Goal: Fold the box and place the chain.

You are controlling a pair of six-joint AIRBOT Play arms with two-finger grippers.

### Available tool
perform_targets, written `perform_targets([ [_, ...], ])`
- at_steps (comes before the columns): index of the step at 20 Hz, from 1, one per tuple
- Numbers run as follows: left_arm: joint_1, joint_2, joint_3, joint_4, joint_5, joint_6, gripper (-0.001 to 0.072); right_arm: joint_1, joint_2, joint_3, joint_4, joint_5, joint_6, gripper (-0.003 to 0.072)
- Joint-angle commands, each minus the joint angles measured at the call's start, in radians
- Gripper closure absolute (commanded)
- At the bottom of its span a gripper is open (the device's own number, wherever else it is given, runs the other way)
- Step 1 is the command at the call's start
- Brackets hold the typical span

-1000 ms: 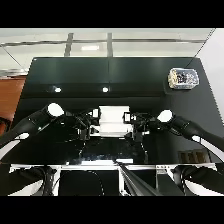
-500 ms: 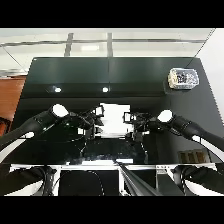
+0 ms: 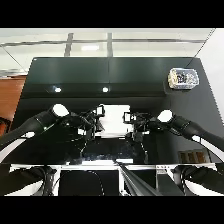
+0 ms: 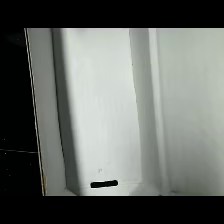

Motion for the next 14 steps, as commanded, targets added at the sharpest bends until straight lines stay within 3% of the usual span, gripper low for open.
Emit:
perform_targets([
  [1, 0.018, 0.066, 0.028, 0.182, -0.075, -0.292, 0.0684, 0.001, -0.001, 0.000, 0.000, 0.000, 0.001, 0.0205],
  [5, 0.091, 0.253, 0.039, 0.578, -0.083, -0.982, 0.0683, 0.001, -0.001, 0.000, 0.000, 0.000, 0.001, 0.0205],
  [7, 0.181, 0.302, 0.034, 0.748, -0.154, -1.275, 0.0682, 0.001, -0.001, 0.000, 0.000, 0.000, 0.001, 0.0205],
  [8, 0.253, 0.303, 0.031, 0.768, -0.215, -1.344, 0.0682, 0.001, -0.001, 0.000, 0.000, 0.000, 0.001, 0.0205],
  [10, 0.425, 0.292, -0.007, 0.639, -0.278, -1.398, 0.0682, 0.001, -0.001, 0.001, 0.000, 0.000, 0.001, 0.0205],
  [14, 0.739, 0.232, -0.182, 0.128, -0.304, -1.238, 0.0682, 0.001, -0.001, 0.001, 0.000, 0.000, 0.001, 0.0205],
])
